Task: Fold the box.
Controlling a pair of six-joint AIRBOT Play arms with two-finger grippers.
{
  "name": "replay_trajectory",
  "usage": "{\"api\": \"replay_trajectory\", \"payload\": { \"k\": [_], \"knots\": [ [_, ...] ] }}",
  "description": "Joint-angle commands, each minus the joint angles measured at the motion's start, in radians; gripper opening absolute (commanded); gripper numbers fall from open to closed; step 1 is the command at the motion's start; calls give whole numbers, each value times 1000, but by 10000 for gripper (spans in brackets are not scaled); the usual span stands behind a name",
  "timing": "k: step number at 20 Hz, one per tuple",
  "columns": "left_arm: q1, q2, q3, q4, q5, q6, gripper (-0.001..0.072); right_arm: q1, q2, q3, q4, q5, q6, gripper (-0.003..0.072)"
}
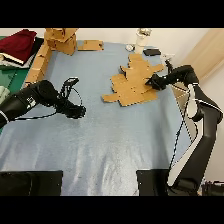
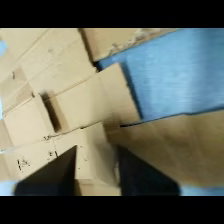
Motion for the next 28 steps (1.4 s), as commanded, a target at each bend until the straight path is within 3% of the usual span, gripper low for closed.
{"api": "replay_trajectory", "payload": {
  "k": [1,2,8,11,15,19,23,25,28],
  "knots": [
    [0,0,1,0,0,0,10,30,0,2,8,-39,-21,139],
    [0,0,1,0,0,0,10,34,4,2,12,-43,-29,4],
    [0,0,1,0,0,0,10,51,143,-3,32,-181,-49,2],
    [0,0,1,0,0,0,10,87,289,-124,26,-169,-17,0],
    [0,0,1,0,0,0,10,187,531,-463,-31,-51,21,1],
    [0,0,1,0,0,0,10,330,816,-933,-43,226,108,1],
    [0,0,1,0,0,0,10,481,1094,-1308,-162,435,342,1],
    [0,0,1,0,0,0,10,548,1207,-1415,-296,444,497,1],
    [0,0,1,0,0,0,10,625,1314,-1477,-475,387,665,4]
  ]
}}
